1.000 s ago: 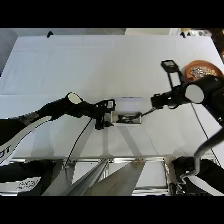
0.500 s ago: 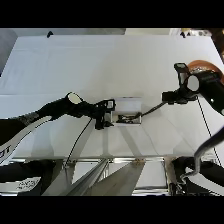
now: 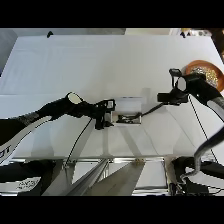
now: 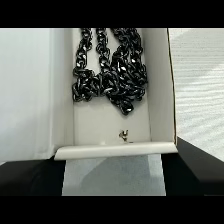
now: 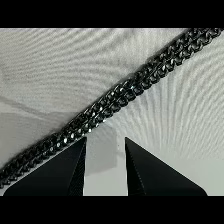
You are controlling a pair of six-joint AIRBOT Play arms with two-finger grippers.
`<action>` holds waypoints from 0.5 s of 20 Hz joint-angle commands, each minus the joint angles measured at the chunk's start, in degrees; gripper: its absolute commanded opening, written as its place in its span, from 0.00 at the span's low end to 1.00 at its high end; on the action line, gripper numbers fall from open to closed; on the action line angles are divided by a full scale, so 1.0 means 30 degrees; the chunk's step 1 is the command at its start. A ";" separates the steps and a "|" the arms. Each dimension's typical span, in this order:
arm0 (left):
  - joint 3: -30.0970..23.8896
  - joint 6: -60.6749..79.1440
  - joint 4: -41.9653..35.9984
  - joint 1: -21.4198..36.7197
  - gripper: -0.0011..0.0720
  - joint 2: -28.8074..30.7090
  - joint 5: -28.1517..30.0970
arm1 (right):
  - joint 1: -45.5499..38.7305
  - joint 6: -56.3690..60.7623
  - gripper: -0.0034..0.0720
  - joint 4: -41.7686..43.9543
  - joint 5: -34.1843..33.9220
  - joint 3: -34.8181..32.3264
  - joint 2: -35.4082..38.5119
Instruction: Fold the box and place the chain.
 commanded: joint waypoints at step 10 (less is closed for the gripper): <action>0.0007 0.0007 0.0007 0.0007 0.47 0.0007 0.0000 | -0.0015 0.0168 0.33 0.0015 -0.1020 -0.0007 -0.0597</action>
